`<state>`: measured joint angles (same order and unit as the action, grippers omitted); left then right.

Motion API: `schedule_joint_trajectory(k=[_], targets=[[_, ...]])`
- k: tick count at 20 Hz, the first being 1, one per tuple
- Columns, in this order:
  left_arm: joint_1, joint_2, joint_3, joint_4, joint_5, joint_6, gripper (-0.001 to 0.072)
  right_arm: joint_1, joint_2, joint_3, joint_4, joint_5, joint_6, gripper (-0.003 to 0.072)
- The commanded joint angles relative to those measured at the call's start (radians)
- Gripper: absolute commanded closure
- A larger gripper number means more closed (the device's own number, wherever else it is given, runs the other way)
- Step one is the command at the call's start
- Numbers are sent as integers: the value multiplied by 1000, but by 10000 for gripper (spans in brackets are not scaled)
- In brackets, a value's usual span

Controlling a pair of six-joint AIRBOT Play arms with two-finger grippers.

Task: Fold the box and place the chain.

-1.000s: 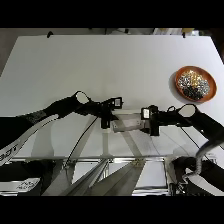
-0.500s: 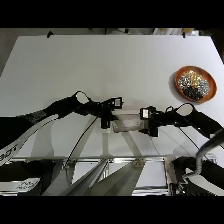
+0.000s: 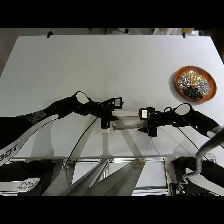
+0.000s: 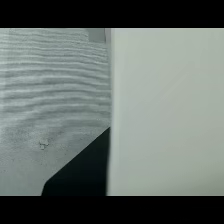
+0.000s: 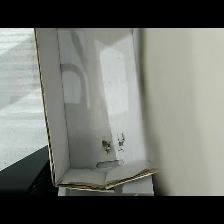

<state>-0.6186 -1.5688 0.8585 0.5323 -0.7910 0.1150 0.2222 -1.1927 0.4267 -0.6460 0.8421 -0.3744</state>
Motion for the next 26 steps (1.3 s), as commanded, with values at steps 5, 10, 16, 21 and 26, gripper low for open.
schedule_joint_trajectory(k=[5,10,16,21,26], targets=[[0,0,0,0,2,0,700,1,-2,-1,-2,0,-1,332],[0,0,0,0,2,0,700,1,-2,-1,-2,4,-1,332],[0,0,0,0,2,0,700,1,-2,-1,-2,4,-1,332],[0,0,0,0,1,0,700,1,-2,-1,-2,4,-1,332],[0,0,0,1,-37,-11,702,1,-2,-1,-2,4,-1,332]])
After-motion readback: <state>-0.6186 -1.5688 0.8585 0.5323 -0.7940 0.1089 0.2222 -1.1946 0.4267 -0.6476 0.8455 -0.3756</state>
